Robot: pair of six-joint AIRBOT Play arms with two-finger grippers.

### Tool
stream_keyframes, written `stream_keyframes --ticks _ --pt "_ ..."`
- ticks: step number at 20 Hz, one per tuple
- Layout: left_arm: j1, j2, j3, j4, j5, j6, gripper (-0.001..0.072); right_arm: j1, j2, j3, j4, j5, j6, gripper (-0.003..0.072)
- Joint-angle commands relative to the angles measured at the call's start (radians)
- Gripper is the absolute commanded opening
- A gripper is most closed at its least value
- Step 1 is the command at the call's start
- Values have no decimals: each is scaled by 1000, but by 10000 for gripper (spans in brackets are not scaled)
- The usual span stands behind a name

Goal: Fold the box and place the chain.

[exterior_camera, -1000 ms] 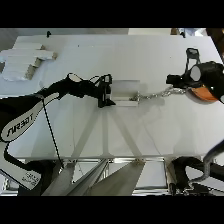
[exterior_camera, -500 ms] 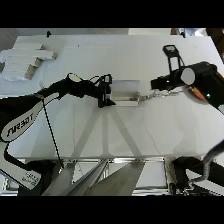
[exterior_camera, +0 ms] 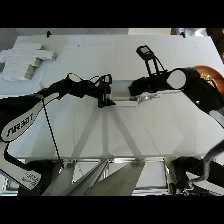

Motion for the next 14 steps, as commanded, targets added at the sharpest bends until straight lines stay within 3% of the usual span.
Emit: stream_keyframes --ticks 1,7,8,9,10,14 --pt "0 1 0 0 0 0 277 17 -53 11 63 -45 -37 16" --pt "0 1 0 0 0 0 277 63 -206 11 -3 24 -37 18" --pt "0 1 0 0 0 0 277 63 -214 11 -2 29 -37 55" --pt "0 1 0 0 0 0 277 61 -210 11 -2 27 -37 180" --pt "0 1 0 0 0 0 277 59 -201 11 -2 25 -38 247" --pt "0 1 0 0 0 0 277 17 -96 11 -16 34 -62 246"
